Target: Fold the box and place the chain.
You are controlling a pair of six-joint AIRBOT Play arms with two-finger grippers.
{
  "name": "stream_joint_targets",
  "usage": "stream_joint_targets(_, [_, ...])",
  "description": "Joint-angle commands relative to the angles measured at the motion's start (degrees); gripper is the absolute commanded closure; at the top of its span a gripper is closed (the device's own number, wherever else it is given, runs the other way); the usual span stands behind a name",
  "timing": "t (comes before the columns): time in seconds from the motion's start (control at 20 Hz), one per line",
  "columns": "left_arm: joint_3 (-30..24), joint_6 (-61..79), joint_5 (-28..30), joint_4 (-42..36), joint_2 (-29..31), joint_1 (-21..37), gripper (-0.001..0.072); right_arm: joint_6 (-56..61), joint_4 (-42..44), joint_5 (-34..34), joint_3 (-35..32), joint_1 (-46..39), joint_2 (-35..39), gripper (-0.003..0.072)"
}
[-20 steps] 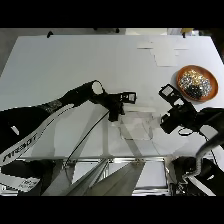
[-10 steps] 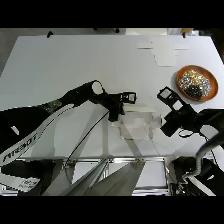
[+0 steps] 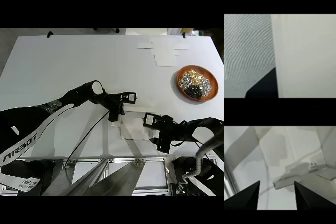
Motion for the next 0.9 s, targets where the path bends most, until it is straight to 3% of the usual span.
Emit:
stream_joint_targets(0.0, [0.0,0.0,0.0,0.0,0.0,0.0,0.0701,-8.4,1.8,-5.2,-4.1,-0.1,0.1,0.0042])
stream_joint_targets(0.05, [0.0,0.0,0.0,0.0,0.0,0.0,0.0701,-10.6,1.5,-8.7,-5.7,-0.1,0.4,-0.0012])
stream_joint_targets(0.25, [0.0,0.0,0.0,0.0,0.0,0.0,0.0701,-13.2,-4.9,-20.2,-12.1,3.4,4.6,-0.0015])
stream_joint_targets(0.6, [0.0,0.0,0.0,0.0,0.0,0.0,0.0701,-13.4,-5.6,-26.9,-18.1,10.5,6.4,-0.0011])
stream_joint_targets(0.85, [0.0,0.0,0.0,0.0,0.0,0.0,0.0701,-11.0,-9.0,-27.0,-18.2,10.4,6.1,-0.0008])
